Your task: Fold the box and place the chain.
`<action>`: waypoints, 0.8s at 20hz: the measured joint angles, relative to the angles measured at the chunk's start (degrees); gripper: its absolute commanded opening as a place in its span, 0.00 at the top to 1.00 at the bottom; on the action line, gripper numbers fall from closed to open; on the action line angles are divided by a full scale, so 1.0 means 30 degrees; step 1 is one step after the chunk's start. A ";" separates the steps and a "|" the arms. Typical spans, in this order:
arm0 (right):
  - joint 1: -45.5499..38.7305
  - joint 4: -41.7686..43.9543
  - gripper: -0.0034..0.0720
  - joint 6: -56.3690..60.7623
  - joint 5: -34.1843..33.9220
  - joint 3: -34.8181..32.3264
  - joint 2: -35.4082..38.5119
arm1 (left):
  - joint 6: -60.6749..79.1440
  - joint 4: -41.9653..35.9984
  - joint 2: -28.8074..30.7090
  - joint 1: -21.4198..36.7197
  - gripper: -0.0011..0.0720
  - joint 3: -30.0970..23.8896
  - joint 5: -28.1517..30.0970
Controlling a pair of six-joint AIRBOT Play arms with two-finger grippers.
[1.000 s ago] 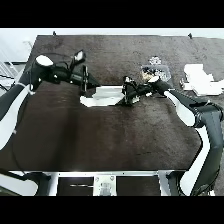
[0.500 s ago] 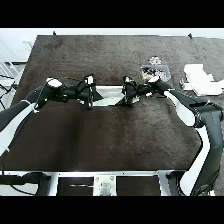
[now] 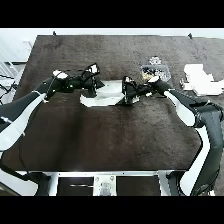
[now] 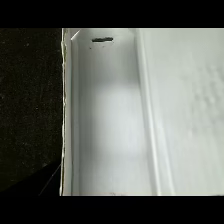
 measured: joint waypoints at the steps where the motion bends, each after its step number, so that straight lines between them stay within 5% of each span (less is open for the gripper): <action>1: 0.0000 0.0000 0.32 0.0000 0.0007 0.0000 0.0000 | -0.0022 0.0015 -0.0255 0.0000 0.96 0.0153 0.0175; 16: 0.0000 0.0007 0.32 0.0029 0.0015 0.0000 -0.0015 | -0.0015 0.0168 -0.2215 0.0007 0.96 0.0546 0.0780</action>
